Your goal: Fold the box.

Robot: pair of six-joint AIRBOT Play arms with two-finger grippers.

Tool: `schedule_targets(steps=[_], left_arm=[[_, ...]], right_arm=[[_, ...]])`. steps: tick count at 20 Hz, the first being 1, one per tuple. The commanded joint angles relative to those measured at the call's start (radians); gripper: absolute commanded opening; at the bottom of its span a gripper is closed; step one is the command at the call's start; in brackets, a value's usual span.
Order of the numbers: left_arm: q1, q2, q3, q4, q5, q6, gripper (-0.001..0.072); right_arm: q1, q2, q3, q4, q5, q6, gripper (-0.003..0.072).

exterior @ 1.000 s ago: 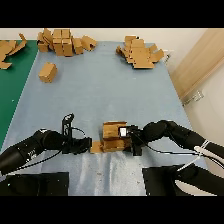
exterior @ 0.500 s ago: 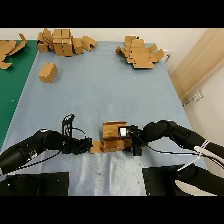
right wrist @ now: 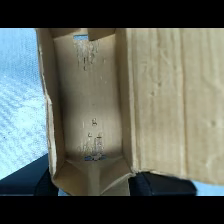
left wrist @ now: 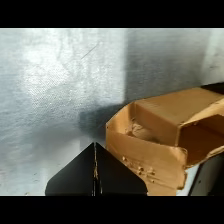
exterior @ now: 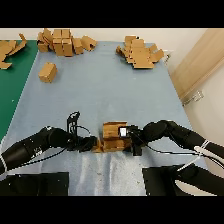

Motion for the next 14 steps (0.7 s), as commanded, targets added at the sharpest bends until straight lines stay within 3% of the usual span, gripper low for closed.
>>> schedule_targets(steps=[1, 5, 10, 12, 14], left_arm=[[-0.004, 0.026, 0.028, -0.001, 0.004, 0.015, 0.0009], [-0.013, 0.033, 0.037, -0.056, -0.003, 0.037, 0.0009], [-0.109, -0.011, 0.038, -0.053, 0.052, 0.009, 0.0005], [-0.135, -0.013, 0.048, 0.091, 0.044, -0.150, 0.0003], [-0.180, -0.013, 0.092, 0.343, -0.006, -0.394, 0.0003]], right_arm=[[0.000, 0.000, 0.000, 0.000, 0.000, 0.000, 0.0506], [0.000, 0.000, 0.000, 0.000, 0.000, 0.000, 0.0506], [0.000, 0.000, 0.000, 0.000, 0.000, 0.000, 0.0507], [0.000, 0.000, 0.000, 0.000, 0.000, 0.000, 0.0507], [0.000, 0.000, 0.000, 0.000, 0.000, 0.000, 0.0506]])
